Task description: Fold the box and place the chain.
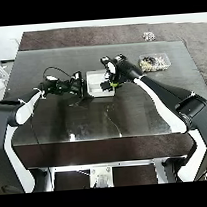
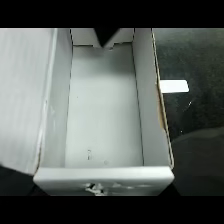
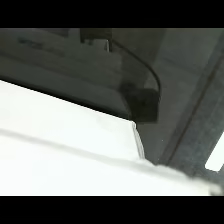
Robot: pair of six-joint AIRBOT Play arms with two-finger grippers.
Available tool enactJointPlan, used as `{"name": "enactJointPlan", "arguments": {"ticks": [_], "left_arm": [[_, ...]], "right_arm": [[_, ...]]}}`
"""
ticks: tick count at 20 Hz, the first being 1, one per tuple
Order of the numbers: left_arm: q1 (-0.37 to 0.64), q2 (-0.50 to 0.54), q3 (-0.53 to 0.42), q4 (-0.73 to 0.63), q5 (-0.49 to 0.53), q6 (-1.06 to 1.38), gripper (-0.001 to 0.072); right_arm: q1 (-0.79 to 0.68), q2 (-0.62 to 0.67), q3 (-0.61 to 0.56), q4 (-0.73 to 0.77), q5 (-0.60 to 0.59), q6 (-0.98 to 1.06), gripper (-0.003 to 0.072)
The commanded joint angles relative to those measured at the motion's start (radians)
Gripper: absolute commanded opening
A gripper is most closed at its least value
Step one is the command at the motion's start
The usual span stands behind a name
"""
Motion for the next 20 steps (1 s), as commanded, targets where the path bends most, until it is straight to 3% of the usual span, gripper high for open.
{"name": "enactJointPlan", "arguments": {"ticks": [1,2,4,5,12,15,20], "left_arm": [[0.000,0.001,0.000,-0.002,0.000,-0.005,0.0464],[0.000,0.001,0.000,-0.002,0.000,-0.005,0.0464],[0.000,0.001,0.000,-0.002,0.000,-0.005,0.0464],[0.000,0.001,0.000,-0.002,0.000,-0.005,0.0464],[0.000,0.001,0.000,-0.002,0.000,-0.005,0.0464],[0.000,0.001,0.000,-0.002,0.000,-0.005,0.0464],[0.000,0.001,0.000,-0.002,-0.001,-0.005,0.0464]], "right_arm": [[-0.003,0.000,0.024,-0.006,-0.004,0.019,0.0323],[-0.003,0.003,0.035,-0.008,0.001,0.019,0.0325],[-0.004,0.022,0.044,-0.024,0.004,0.018,0.0420],[-0.009,0.037,0.044,-0.031,0.011,0.015,0.0430],[-0.109,0.149,0.044,-0.256,0.037,-0.159,0.0429],[-0.212,0.151,0.043,-0.292,-0.053,-0.208,0.0429],[-0.413,0.151,0.043,-0.153,-0.248,-0.243,0.0428]]}}
